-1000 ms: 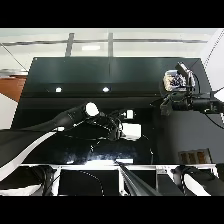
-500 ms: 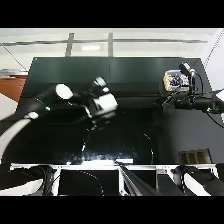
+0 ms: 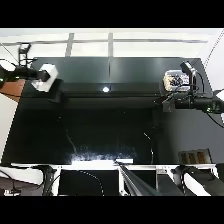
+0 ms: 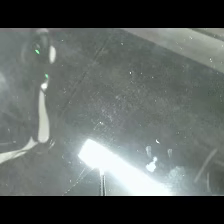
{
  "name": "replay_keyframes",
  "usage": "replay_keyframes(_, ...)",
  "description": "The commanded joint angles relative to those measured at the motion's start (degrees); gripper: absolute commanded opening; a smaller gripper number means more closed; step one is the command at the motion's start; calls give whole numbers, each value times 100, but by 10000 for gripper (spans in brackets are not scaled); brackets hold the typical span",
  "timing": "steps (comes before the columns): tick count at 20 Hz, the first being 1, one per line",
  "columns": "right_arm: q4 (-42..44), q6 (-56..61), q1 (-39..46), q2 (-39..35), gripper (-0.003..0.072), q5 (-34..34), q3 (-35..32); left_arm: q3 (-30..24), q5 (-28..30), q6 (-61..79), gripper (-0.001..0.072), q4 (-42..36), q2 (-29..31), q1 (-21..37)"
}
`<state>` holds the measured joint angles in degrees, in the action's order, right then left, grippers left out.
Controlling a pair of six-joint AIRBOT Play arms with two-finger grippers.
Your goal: Fold the box and place the chain.
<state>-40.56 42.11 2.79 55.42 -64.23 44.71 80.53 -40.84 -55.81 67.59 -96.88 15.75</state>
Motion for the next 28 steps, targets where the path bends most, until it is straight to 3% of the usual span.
replay_keyframes(1,-20,365,0,-2,29,37,4,1117,164,-476,406,352,-909,450)
replay_keyframes(3,-52,382,0,-2,29,162,4,1567,144,-627,410,341,-1342,332)
replay_keyframes(4,-44,411,0,-2,30,260,4,1714,144,-752,489,339,-1491,262)
replay_keyframes(5,-35,468,0,-2,30,334,7,1764,181,-780,717,387,-1545,205)
replay_keyframes(7,-2,645,0,-2,30,295,7,1856,-33,-778,720,625,-1458,142)
replay_keyframes(9,2,682,0,-2,30,144,15,2116,-697,-970,720,933,-1217,144)
replay_keyframes(13,-7,699,9,-66,30,76,247,3136,-3058,-1939,713,1325,-640,157)
replay_keyframes(14,-20,734,37,-94,30,26,446,3471,-3790,-2389,653,1281,-505,142)
replay_keyframes(16,-61,1021,170,-175,36,-389,907,3746,-4903,-3012,39,1252,-157,83)
replay_keyframes(17,-219,1233,258,-256,36,-669,1097,3580,-5005,-3462,28,1244,142,-7)
replay_keyframes(19,-1176,1958,422,-610,37,-929,1237,2662,-4380,-3418,27,1388,1137,-420)
replay_keyframes(21,-2599,2634,490,-1121,37,-715,1202,1104,-3088,-3418,27,1379,2446,-1023)
replay_keyframes(23,-3342,3071,520,-1593,37,-157,970,-802,-1998,-3421,27,1381,3779,-1805)
replay_keyframes(25,-3316,3217,531,-1899,37,509,479,-2785,-1088,-3499,26,1451,4962,-2645)
replay_keyframes(28,-2743,3237,529,-1910,37,1543,-684,-4732,-354,-4131,26,1447,6041,-3261)
